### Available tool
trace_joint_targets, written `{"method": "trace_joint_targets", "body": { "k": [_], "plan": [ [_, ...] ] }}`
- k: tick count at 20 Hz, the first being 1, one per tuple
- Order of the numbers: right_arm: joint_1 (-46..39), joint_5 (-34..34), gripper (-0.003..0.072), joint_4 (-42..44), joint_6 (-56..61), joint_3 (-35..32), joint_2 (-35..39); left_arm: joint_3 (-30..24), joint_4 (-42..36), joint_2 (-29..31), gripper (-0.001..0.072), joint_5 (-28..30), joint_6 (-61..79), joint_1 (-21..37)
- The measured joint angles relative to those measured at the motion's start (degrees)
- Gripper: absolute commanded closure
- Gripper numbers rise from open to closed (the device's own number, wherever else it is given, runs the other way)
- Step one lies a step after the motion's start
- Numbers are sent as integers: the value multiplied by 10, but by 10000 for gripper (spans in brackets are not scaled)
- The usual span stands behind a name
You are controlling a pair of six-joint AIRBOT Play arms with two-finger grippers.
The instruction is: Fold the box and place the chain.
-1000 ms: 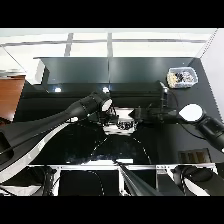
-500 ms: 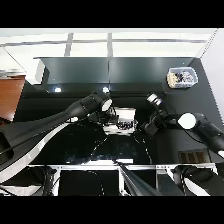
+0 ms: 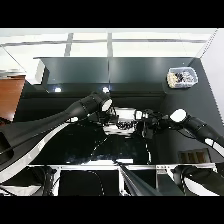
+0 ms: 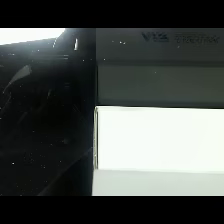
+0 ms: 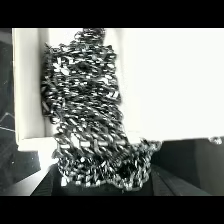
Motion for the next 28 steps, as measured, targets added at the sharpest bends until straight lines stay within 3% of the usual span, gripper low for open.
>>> {"method": "trace_joint_targets", "body": {
  "k": [5, 7, 9, 11, 16, 20, 23, 28],
  "plan": [
    [-3, 5, -9, 33, -45, 1, -20, 0, 0, 0, 679, 1, 0, 0],
    [-3, 1, 182, 33, -42, 2, -23, 0, 0, 0, 679, 1, 0, 0],
    [-3, -12, 532, 29, -24, 2, -24, 0, 0, 0, 679, 1, 0, 0],
    [-4, -17, 673, 16, -4, 2, -25, 0, 0, 0, 679, 1, 0, 0],
    [-4, -37, 667, -9, 67, 2, -14, 0, 0, 0, 679, 1, -1, 0],
    [-5, -73, 667, -41, 196, 1, 35, 0, 0, 0, 679, 1, 0, 0],
    [-10, -55, 668, -79, 318, 6, 99, 0, 0, 0, 679, 1, 0, 0],
    [-14, 44, 667, -105, 488, 42, 212, 0, 0, 0, 679, 1, 0, 0]
  ]
}}
